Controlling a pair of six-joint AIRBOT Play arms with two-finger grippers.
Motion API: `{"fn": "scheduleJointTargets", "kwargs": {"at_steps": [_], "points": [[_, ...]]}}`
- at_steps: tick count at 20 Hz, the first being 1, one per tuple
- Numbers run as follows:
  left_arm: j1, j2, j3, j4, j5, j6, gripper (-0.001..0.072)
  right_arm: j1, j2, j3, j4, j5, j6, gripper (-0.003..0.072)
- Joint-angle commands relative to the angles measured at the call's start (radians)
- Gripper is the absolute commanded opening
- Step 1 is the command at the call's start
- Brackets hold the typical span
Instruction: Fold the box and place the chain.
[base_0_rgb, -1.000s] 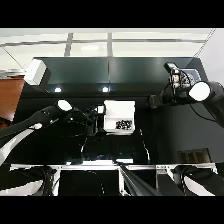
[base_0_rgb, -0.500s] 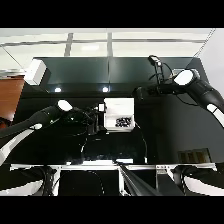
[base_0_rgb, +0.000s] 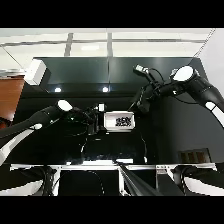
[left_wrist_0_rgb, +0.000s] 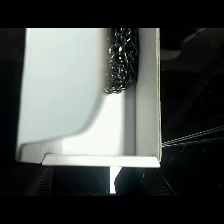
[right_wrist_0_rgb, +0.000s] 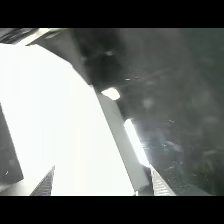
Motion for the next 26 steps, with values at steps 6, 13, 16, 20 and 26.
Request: {"fn": "scheduleJointTargets", "kwargs": {"at_steps": [6,13,16,20,26], "points": [[0.0,0.0,0.0,0.0,0.0,0.0,0.029,0.087,-0.006,-0.036,-0.084,-0.005,-0.072,0.0681],[0.0,0.0,0.0,0.001,0.0,0.0,0.029,0.137,-0.007,-0.037,-0.108,-0.009,-0.079,0.0681],[0.0,0.0,0.0,0.001,0.0,0.0,0.029,0.139,-0.012,-0.063,-0.122,-0.011,-0.079,0.0681],[0.0,0.0,0.0,0.0,0.0,0.0,0.029,0.153,-0.013,-0.082,-0.145,-0.049,-0.079,0.0681],[0.0,0.0,0.0,0.001,0.0,0.0,0.029,0.153,-0.011,-0.081,-0.145,-0.082,-0.079,0.068]]}}
